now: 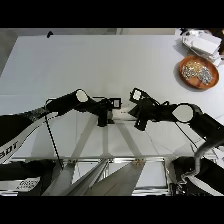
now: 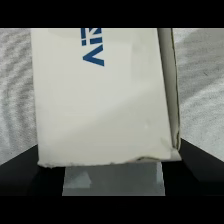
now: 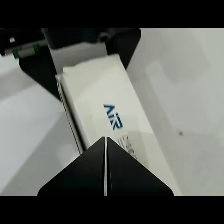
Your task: Fold the box and place the chain.
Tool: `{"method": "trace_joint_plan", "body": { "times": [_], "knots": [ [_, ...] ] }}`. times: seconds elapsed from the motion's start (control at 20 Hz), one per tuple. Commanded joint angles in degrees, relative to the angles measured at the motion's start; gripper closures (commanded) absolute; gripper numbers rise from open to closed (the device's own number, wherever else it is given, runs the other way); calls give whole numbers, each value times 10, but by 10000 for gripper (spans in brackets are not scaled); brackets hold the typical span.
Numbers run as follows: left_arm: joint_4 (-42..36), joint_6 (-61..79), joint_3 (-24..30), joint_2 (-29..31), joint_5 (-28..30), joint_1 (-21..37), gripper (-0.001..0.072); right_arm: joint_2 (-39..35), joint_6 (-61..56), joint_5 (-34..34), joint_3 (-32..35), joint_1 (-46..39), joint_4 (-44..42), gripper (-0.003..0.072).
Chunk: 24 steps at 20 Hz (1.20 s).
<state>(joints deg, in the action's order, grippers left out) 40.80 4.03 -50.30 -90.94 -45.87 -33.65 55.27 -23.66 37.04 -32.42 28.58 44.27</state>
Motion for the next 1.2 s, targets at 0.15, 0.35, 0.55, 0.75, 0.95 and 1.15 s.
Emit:
{"method": "trace_joint_plan", "body": {
  "times": [0.15, 0.35, 0.55, 0.75, 0.95, 1.15],
  "knots": [
    [0, 0, 0, 0, 0, 0, 576, 57, 183, -59, 52, 0, -261, 676],
    [0, 0, 0, 0, 0, 0, 576, 78, 182, -34, 53, 0, -252, 676],
    [0, 0, 0, 0, 0, 0, 576, 78, 182, -35, 66, 0, -250, 676],
    [0, 0, 0, 0, 0, 0, 576, 78, 182, -36, 93, 0, -250, 676],
    [0, 0, 0, 0, 0, 0, 576, 78, 175, -55, 111, 0, -250, 677],
    [0, 0, 0, 0, 0, 0, 576, 78, 175, -65, 111, 0, -250, 677]
  ]
}}
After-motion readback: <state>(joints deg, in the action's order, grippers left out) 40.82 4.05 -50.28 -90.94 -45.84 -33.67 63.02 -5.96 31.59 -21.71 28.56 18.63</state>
